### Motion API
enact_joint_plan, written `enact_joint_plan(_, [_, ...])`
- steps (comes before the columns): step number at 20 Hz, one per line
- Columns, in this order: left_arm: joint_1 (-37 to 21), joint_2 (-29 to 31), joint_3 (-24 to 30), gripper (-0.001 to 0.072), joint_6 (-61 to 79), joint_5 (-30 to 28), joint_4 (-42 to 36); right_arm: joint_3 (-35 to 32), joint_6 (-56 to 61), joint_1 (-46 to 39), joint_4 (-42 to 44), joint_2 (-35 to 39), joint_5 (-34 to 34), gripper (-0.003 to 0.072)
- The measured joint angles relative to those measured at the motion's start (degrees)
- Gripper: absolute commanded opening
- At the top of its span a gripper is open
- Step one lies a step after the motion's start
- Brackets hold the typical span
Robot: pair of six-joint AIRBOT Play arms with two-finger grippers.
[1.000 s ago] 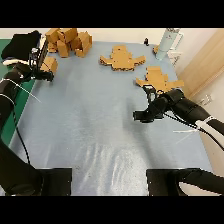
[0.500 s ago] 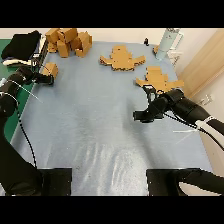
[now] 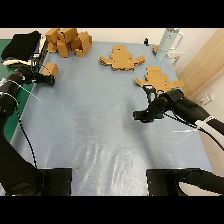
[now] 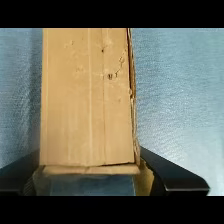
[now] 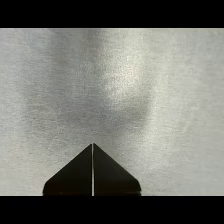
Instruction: Fold the box.
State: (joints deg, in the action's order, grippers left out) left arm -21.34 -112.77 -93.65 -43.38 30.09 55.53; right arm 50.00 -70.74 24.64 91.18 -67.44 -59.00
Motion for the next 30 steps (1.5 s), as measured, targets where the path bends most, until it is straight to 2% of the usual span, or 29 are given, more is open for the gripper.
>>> enact_joint_plan(4, [-2.7,2.9,-1.9,0.071,-2.8,10.2,1.0,0.0,0.0,0.0,-0.1,0.0,0.0,0.0006])
enact_joint_plan(8, [-5.3,8.4,-4.0,0.0708,-9.6,26.4,3.1,0.0,0.0,0.0,-0.1,0.0,0.0,0.0006])
enact_joint_plan(9, [-5.5,10.3,-4.3,0.0639,-11.3,30.5,3.1,0.0,0.0,0.0,0.0,0.0,0.0,0.0006])
enact_joint_plan(10, [-5.6,12.1,-4.6,0.0281,-12.5,33.5,2.5,0.0,0.0,0.0,0.0,0.0,0.0,0.0006])
enact_joint_plan(11, [-5.6,13.9,-4.7,0.0019,-13.5,36.2,1.5,0.0,0.0,0.0,0.1,0.0,0.0,0.0006])
enact_joint_plan(16, [-0.7,21.9,-5.1,0.0012,-14.4,43.5,-8.2,0.0,0.0,0.0,0.1,0.0,0.0,0.0006])
enact_joint_plan(21, [12.0,28.3,-2.1,0.0011,-13.4,44.8,-10.7,0.0,0.0,0.0,0.1,0.0,0.0,0.0006])
enact_joint_plan(24, [20.6,31.9,4.3,0.0012,-13.2,41.7,-11.1,0.0,0.0,0.0,0.1,0.0,0.0,0.0006])
enact_joint_plan(30, [34.6,39.2,23.8,0.0012,-13.4,30.9,-9.3,0.0,0.0,0.0,0.0,0.0,0.0,0.0006])
